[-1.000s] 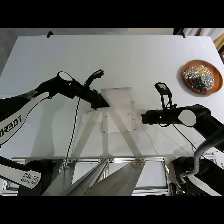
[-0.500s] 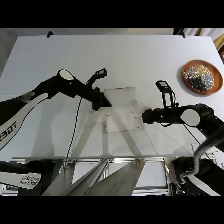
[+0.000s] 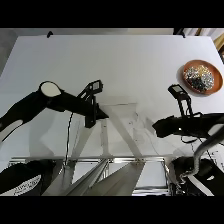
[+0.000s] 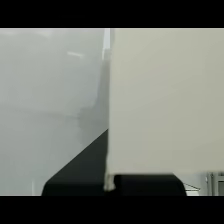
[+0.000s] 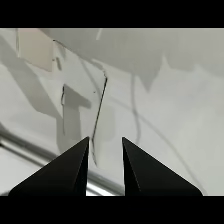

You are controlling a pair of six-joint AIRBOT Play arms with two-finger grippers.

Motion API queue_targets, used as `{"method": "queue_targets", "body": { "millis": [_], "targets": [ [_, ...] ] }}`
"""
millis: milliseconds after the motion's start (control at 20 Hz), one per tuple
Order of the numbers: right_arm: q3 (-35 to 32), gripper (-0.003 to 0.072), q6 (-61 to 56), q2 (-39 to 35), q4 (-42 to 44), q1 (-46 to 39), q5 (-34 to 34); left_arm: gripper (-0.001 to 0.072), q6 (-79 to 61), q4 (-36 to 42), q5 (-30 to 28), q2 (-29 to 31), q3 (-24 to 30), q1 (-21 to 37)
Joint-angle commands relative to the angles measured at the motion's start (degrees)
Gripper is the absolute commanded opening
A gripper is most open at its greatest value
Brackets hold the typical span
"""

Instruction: Fold the box and place the chain.

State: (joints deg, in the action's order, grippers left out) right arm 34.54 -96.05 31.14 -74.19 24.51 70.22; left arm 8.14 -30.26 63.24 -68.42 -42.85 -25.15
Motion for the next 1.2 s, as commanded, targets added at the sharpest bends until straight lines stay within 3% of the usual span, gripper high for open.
{"method": "queue_targets", "body": {
  "millis": [0, 250, 550, 800, 950, 1150],
  "targets": [
    [0.1, 0.0242, -0.2, -5.5, -0.3, 0.1, 5.6, 0.0004, -6.6, 1.7, 1.2, 4.6, 4.4, -0.3],
    [0.0, 0.0242, -0.1, -5.7, 0.2, 0.1, 5.0, 0.0003, -13.4, 1.8, 1.9, 2.2, 4.4, -0.3],
    [-1.4, 0.0242, -0.1, -5.7, 0.2, 0.1, 0.2, 0.0002, -18.6, 1.9, 2.3, -7.8, 2.3, -0.3],
    [-1.4, 0.0242, 0.1, -5.7, -0.3, 0.1, -1.5, 0.0003, -25.3, 6.9, -7.1, -11.1, 0.3, -0.3],
    [-1.4, 0.0242, 0.1, -5.6, -0.6, 0.1, -3.4, 0.0003, -28.8, 11.4, -8.2, -12.5, 0.3, -0.3],
    [-1.4, 0.0242, 0.1, -5.6, -0.7, 0.1, -3.8, 0.0003, -31.2, 11.3, -8.7, -15.4, 0.3, -0.3]
  ]
}}
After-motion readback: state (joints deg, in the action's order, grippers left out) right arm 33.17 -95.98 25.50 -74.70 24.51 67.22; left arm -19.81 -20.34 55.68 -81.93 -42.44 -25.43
